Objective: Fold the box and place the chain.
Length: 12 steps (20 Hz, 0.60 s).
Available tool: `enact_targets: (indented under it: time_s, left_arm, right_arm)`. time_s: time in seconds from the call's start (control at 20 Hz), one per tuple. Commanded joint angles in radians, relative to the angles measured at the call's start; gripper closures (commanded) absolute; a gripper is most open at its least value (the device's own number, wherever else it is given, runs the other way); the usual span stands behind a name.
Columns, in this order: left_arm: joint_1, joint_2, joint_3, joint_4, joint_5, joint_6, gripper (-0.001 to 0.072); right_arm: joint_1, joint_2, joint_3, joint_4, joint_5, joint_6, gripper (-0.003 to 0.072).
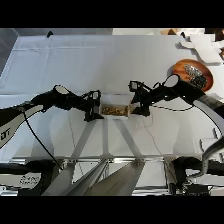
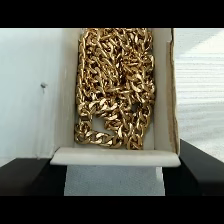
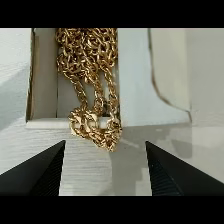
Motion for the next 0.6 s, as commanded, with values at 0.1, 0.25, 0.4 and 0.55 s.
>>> enact_targets:
  time_s: [0.1, 0.25, 0.4, 0.55]
  left_arm:
    - [0.0, 0.0, 0.0, 0.0, 0.0, 0.0, 0.0308]
    - [0.0, 0.0, 0.0, 0.0, 0.0, 0.0, 0.0308]
    - [0.0, 0.0, 0.0, 0.0, 0.0, 0.0, 0.0308]
    - [0.0, 0.0, 0.0, 0.0, 0.0, 0.0, 0.0308]
  right_arm:
    - [0.003, -0.014, 0.0, 0.066, -0.008, -0.201, 0.0236]
    - [0.003, -0.014, 0.0, 0.079, -0.008, -0.266, 0.0476]
    - [0.003, -0.014, 0.0, 0.051, -0.008, -0.265, 0.0657]
    - [0.003, -0.012, 0.0, 0.042, -0.006, -0.261, 0.0676]
